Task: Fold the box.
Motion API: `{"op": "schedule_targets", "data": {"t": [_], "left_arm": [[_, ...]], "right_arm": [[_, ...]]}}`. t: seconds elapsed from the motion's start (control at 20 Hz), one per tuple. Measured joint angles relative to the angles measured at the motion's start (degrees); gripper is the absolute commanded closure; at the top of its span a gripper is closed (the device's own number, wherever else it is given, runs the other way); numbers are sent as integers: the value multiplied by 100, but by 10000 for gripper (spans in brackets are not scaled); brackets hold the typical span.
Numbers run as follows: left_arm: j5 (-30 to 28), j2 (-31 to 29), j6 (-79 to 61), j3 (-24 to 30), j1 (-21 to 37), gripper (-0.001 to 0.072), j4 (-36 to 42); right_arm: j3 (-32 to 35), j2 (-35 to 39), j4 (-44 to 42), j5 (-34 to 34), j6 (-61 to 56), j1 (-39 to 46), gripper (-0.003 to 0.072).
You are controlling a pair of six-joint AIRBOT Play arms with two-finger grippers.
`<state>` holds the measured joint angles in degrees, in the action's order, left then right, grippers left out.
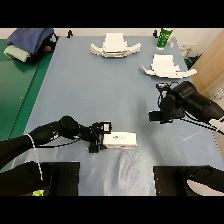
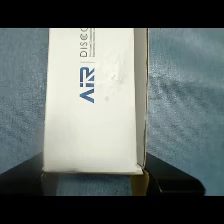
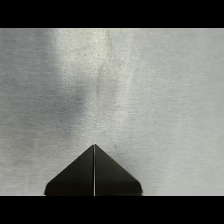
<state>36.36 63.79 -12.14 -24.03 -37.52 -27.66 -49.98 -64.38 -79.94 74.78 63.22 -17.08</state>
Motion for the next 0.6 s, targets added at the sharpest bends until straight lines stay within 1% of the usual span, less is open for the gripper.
{"op": "schedule_targets", "data": {"t": [0.1,0.25,0.4,0.45,0.6], "left_arm": [[-35,-74,352,-61,160,190,7],[7,-402,970,-125,697,190,-57],[-107,-841,1757,-146,1543,190,-433],[-223,-953,2087,-173,1886,190,-625],[-616,-1016,2887,-396,2870,190,-1189]], "right_arm": [[-44,-9,-26,13,-37,0,681],[-70,-13,-46,31,-66,0,681],[-81,-13,-61,31,-74,0,681],[-83,-13,-59,28,-76,0,681],[-83,-15,-63,28,-81,0,681]]}}
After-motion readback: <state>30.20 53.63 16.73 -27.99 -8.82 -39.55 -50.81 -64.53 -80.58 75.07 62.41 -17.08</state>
